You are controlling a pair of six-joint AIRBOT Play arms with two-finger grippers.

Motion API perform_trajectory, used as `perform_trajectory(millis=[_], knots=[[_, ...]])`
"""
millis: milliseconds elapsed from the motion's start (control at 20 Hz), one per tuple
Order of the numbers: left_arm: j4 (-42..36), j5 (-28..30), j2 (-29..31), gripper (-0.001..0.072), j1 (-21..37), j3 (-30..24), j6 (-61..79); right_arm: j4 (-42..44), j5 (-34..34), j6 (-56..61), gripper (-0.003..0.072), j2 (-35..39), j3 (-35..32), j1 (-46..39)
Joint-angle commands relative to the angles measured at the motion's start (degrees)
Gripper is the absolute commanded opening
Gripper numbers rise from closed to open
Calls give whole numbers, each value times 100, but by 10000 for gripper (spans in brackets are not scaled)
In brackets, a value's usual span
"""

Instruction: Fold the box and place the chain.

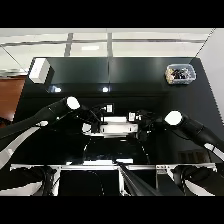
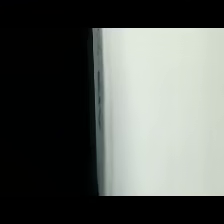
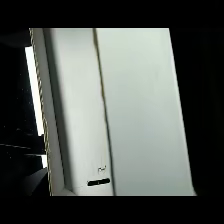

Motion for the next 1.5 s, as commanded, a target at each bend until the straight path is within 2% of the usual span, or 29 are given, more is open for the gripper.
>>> perform_trajectory(millis=[0, 350, 700, 1450], knots=[[103, -4, -9, 28, -4, 4, -2, 411, 96, -529, 690, -214, -4, -2], [103, -4, -9, 28, -4, 4, -2, 413, 153, -962, 689, -435, -4, -212], [103, -4, -9, 28, -4, 4, -2, 824, 210, -1451, 689, -610, -164, -361], [101, -2, -9, 28, -4, 4, -2, 863, -79, -1279, 688, -649, -219, -247]])
